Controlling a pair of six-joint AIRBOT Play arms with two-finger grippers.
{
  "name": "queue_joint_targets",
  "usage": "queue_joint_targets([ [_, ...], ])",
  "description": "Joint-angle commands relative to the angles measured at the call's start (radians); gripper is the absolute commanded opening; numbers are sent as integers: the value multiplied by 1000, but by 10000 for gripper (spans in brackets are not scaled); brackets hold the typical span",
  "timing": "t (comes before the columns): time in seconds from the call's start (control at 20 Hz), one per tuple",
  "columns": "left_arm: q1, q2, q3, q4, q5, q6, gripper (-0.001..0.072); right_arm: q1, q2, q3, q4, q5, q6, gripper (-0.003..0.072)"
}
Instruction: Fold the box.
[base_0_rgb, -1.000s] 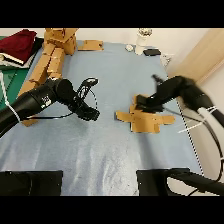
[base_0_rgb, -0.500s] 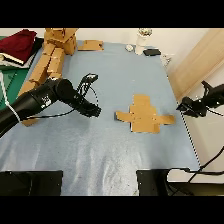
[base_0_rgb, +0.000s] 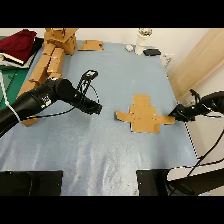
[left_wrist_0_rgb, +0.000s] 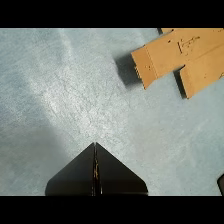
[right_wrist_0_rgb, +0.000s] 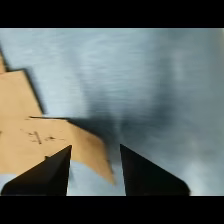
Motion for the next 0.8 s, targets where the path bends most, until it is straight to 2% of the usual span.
queue_joint_targets([
  [0.0, 0, 0, 0, -7, 9, -1, 13, 76, -24, -1, 40, -29, -50, 443],
  [0.25, 0, 0, 0, -76, -5, 0, 14, 201, -25, -2, 28, -31, -48, 439],
  [0.35, 1, 0, 0, -98, -31, 0, 14, 222, -25, -2, 25, -40, -48, 348],
  [0.45, 2, 0, 0, -112, -60, 0, 15, 224, -25, -2, 29, -66, -47, 322],
  [0.5, 2, 0, 0, -117, -73, 0, 15, 224, -25, -2, 35, -85, -48, 230],
  [0.55, 2, 0, 0, -117, -78, 0, 16, 224, -25, -2, 50, -104, -48, 221],
  [0.6, 6, 0, 0, -119, -82, 1, 54, 225, -25, -3, 72, -118, -48, 221],
  [0.65, 13, 0, 0, -129, -89, 0, 340, 232, -25, -7, 105, -126, -48, 223],
  [0.7, 26, 0, 0, -150, -97, 0, 470, 245, -25, -12, 124, -133, -48, 225],
  [0.75, 41, 0, 0, -170, -106, 0, 469, 261, -25, -17, 123, -140, -48, 237],
])
